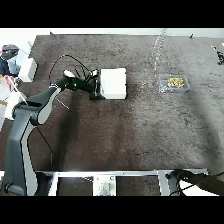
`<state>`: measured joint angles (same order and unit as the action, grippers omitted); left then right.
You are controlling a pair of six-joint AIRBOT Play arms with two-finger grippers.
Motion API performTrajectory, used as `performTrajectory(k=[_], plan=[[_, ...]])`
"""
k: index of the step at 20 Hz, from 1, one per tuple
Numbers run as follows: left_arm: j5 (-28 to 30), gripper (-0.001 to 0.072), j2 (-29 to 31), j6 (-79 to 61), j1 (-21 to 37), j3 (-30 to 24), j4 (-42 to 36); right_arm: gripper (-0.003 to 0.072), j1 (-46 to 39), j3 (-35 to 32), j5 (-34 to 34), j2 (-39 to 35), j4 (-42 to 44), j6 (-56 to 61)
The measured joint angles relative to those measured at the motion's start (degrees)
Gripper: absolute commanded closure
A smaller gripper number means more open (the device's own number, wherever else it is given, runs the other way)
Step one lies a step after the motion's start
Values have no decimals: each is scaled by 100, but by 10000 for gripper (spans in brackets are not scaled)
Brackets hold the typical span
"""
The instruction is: Fold the box and place the chain.
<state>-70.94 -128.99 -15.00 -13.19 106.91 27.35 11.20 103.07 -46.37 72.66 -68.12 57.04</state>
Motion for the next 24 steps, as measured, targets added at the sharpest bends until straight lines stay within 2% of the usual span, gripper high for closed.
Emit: performTrajectory(k=[5,16,24], plan=[[0,242,0,0,0,0,0,674,730,-11,-181,426,35,-33],[0,242,0,0,0,0,0,675,1198,35,1462,634,684,-422],[0,242,0,0,0,0,-2,675,1270,422,1838,640,741,-494]])
